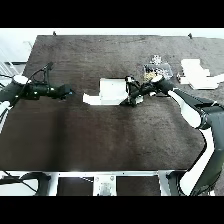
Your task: Fold the box and place the chain.
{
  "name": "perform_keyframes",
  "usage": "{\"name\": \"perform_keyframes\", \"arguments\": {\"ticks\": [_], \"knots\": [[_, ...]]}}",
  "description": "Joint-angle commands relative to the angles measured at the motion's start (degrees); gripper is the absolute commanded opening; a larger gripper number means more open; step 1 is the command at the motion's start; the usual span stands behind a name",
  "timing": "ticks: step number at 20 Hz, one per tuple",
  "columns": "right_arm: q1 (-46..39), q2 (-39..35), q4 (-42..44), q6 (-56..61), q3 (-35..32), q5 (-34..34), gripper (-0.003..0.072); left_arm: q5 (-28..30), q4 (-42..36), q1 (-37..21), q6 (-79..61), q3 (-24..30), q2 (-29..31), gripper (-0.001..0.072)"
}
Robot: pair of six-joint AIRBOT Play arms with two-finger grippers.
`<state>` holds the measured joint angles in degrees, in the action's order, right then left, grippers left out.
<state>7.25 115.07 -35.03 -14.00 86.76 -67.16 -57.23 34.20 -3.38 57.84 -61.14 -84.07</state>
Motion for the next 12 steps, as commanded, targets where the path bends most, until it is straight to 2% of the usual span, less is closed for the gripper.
{"name": "perform_keyframes", "arguments": {"ticks": [1, 9, 12], "knots": [[0.04, -0.02, 0.02, 0.00, -0.02, 0.02, 0.0584, -2.16, 0.15, -0.70, 5.03, 0.22, -2.80, 0.0016], [0.04, -0.02, 0.02, 0.00, -0.02, 0.00, 0.0584, -0.50, -3.58, -0.61, 3.54, -1.70, -11.39, 0.0016], [0.04, -0.02, 0.02, 0.00, -0.02, 0.02, 0.0584, 2.01, -4.46, 1.88, 2.62, -2.89, -13.18, 0.0016]]}}
